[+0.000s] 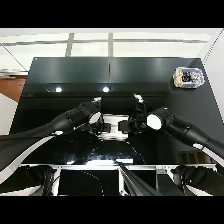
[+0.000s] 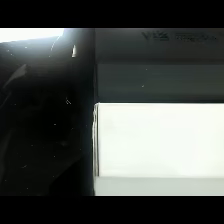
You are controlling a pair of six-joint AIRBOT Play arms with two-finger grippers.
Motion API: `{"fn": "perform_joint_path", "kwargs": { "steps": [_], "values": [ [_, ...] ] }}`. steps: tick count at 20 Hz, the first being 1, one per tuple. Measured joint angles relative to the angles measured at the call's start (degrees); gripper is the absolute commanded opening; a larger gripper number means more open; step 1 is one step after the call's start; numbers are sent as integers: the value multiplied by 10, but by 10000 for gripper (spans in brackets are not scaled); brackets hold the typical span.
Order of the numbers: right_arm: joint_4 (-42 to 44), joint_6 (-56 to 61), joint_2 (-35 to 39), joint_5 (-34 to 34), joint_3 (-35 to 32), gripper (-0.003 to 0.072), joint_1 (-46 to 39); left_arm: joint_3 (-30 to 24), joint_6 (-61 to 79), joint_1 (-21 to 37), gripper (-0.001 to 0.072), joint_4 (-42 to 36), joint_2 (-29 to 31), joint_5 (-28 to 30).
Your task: Fold the box and place the chain.
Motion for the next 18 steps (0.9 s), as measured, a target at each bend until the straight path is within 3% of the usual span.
{"fn": "perform_joint_path", "kwargs": {
  "steps": [5,7,18],
  "values": [
    [-38,28,-30,19,18,355,15,0,0,0,33,0,0,0],
    [-46,35,-35,24,21,298,17,0,0,0,34,0,0,0],
    [-60,78,-53,52,36,297,24,0,0,0,34,0,0,-1]
  ]
}}
